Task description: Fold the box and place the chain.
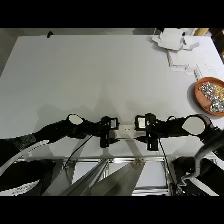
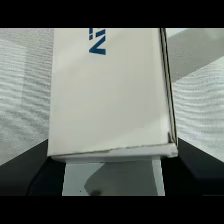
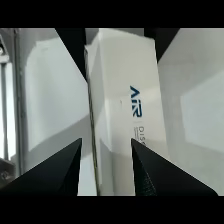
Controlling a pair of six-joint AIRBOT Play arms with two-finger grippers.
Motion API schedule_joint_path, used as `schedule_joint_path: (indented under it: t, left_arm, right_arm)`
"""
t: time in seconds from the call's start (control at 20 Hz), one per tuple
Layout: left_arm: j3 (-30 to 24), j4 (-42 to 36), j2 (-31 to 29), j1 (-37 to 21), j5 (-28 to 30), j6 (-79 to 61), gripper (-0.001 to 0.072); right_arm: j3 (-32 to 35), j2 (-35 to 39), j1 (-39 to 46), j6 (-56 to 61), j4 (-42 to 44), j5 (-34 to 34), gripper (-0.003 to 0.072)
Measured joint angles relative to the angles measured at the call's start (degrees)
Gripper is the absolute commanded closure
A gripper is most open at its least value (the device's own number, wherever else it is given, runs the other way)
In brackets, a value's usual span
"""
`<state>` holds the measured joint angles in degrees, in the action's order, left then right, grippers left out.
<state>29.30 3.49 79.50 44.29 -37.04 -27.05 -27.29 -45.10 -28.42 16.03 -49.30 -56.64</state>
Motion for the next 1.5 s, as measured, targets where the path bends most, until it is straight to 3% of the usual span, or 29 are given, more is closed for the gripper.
schedule_joint_path:
  t: [0.05,0.15,0.2,0.7,1.15,1.5]
  left_arm:
    - [-0.02,0.0,0.0,0.0,0.04,0.0,0.0501]
    - [-0.02,-0.02,0.0,0.0,0.04,0.02,0.0501]
    - [0.0,-0.02,0.0,0.0,0.07,0.02,0.0501]
    - [0.0,-0.09,0.0,0.0,0.13,0.11,0.0501]
    - [0.0,-0.11,0.0,0.0,0.15,0.15,0.0501]
    - [0.0,-0.02,0.0,0.0,0.04,0.04,0.0501]
  right_arm:
    - [-0.35,0.13,0.0,0.0,0.5,-0.66,0.04]
    - [-1.16,0.28,0.0,-0.02,1.73,-1.53,0.0632]
    - [-1.42,0.33,0.0,-0.02,2.1,-1.81,0.0674]
    - [-1.73,-5.9,0.0,0.46,1.7,-1.46,0.0674]
    - [0.63,-6.93,-0.02,0.48,1.79,-0.31,0.0673]
    - [0.76,0.98,-0.02,-3.28,5.62,-1.51,0.0648]
